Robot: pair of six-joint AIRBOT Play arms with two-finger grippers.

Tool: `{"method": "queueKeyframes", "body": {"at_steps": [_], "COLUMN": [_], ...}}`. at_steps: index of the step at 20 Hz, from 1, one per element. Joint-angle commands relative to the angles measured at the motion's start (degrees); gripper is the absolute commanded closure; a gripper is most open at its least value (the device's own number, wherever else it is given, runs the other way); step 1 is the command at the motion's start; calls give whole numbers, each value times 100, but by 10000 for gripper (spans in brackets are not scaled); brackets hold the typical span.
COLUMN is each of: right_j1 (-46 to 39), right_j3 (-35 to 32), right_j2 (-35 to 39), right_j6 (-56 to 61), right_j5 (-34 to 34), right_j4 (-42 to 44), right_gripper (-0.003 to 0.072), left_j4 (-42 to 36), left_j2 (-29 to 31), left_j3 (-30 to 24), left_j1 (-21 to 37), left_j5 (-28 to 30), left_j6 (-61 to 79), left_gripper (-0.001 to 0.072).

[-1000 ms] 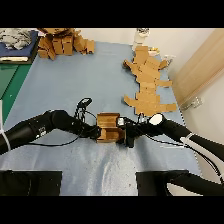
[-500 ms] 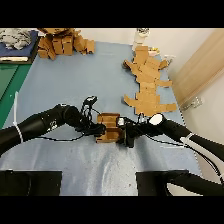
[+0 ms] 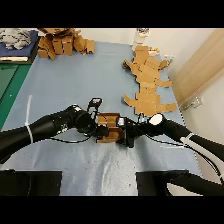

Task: Fold the box.

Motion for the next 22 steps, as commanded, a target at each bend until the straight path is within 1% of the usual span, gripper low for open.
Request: {"method": "queueKeyframes", "body": {"at_steps": [1, 3, 6, 10, 14, 16, 22], "right_j1": [-4, -4, -4, -4, -4, -4, -4], "right_j3": [-2, -2, -2, -2, -2, -2, -2], "right_j2": [-4, -4, -4, -4, -4, -4, -4], "right_j6": [31, 48, 48, 48, 48, 48, 50], "right_j5": [-15, -20, -20, -22, -28, -37, -76], "right_j4": [-20, -63, -81, -81, -81, -81, -81], "right_gripper": [80, 80, 80, 80, 80, 80, 80], "left_j4": [352, 407, 717, 719, 719, 697, 660], "left_j2": [-264, -389, -579, -798, -804, -804, -833], "left_j3": [223, 350, 557, 769, 898, 949, 962], "left_j1": [-81, -127, -243, -313, -317, -317, -317], "left_j5": [-234, -273, -485, -815, -1056, -1056, -1366], "left_j6": [-343, -409, -815, -1161, -1602, -1711, -1917], "left_gripper": [358, 358, 358, 359, 359, 358, 359]}}
